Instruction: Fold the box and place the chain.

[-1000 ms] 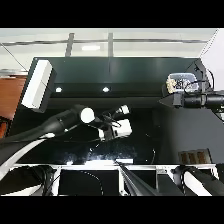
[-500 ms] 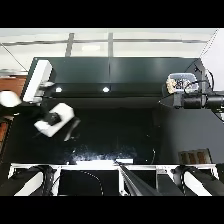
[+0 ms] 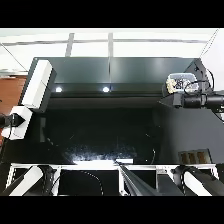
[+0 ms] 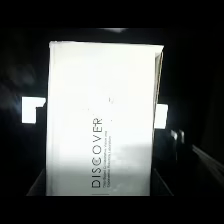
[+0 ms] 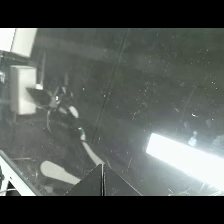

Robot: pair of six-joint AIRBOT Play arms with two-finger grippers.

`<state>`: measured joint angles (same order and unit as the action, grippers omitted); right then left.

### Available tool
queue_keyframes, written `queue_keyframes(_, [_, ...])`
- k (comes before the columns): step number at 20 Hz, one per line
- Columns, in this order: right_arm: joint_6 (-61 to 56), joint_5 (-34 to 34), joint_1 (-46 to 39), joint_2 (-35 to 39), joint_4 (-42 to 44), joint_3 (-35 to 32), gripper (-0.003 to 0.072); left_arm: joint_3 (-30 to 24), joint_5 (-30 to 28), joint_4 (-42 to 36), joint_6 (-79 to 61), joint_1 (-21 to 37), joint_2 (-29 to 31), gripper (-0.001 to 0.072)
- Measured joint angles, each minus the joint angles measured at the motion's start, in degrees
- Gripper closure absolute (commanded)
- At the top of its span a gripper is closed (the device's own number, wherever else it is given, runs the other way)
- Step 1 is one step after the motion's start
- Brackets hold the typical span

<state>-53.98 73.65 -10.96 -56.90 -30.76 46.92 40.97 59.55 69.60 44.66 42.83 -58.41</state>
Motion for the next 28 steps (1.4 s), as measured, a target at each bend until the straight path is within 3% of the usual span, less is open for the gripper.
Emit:
queue_keyframes(6, [-1.2,1.0,0.1,0.0,0.0,0.0,0.0667,0.0,-7.9,-6.0,-8.5,-3.3,-6.0,0.0301])
queue_keyframes(7, [-1.4,1.4,0.1,0.0,0.0,0.0,0.0667,0.0,-10.6,-6.4,-8.9,-4.1,-6.5,0.0193])
queue_keyframes(8, [-1.4,1.9,0.1,0.0,0.0,0.0,0.0667,0.0,-13.2,-6.9,-9.2,-4.9,-6.8,0.0002])
queue_keyframes(12, [-1.5,3.7,0.1,0.0,0.0,0.0,0.0667,1.9,-16.4,-7.4,-8.5,-7.0,-5.6,0.0004])
queue_keyframes(15, [-1.5,4.3,0.1,0.0,0.0,0.0,0.0667,5.6,-11.5,-7.6,-6.2,-8.5,-2.4,0.0009])
queue_keyframes(16, [-1.3,4.3,0.1,0.0,0.0,0.0,0.0667,7.0,-9.4,-8.2,-4.8,-9.2,-1.1,0.0113])
queue_keyframes(17, [-0.9,4.5,0.1,0.0,0.0,0.0,0.0667,8.5,-7.3,-9.5,-2.9,-10.0,0.4,0.0567])
queue_keyframes(18, [-0.5,4.6,0.1,0.0,0.0,0.0,0.0668,9.8,-5.4,-11.2,-1.1,-10.9,1.8,0.0682])
queue_keyframes(21, [0.2,5.6,0.1,0.5,0.0,0.0,0.0670,11.6,0.6,-17.5,3.0,-16.1,6.9,0.0684])
queue_keyframes(23, [0.4,6.5,0.3,2.0,-0.7,0.0,0.0670,10.2,1.2,-20.0,5.4,-22.2,10.9,0.0683])
queue_keyframes(25, [-0.2,4.1,1.4,4.8,-4.4,-0.6,0.0670,6.6,-1.7,-21.6,8.4,-29.8,15.1,0.0683])
queue_keyframes(28, [-3.8,-6.2,3.7,8.2,-13.1,-3.4,0.0667,-1.8,-11.3,-22.2,11.1,-41.4,19.2,0.0682])
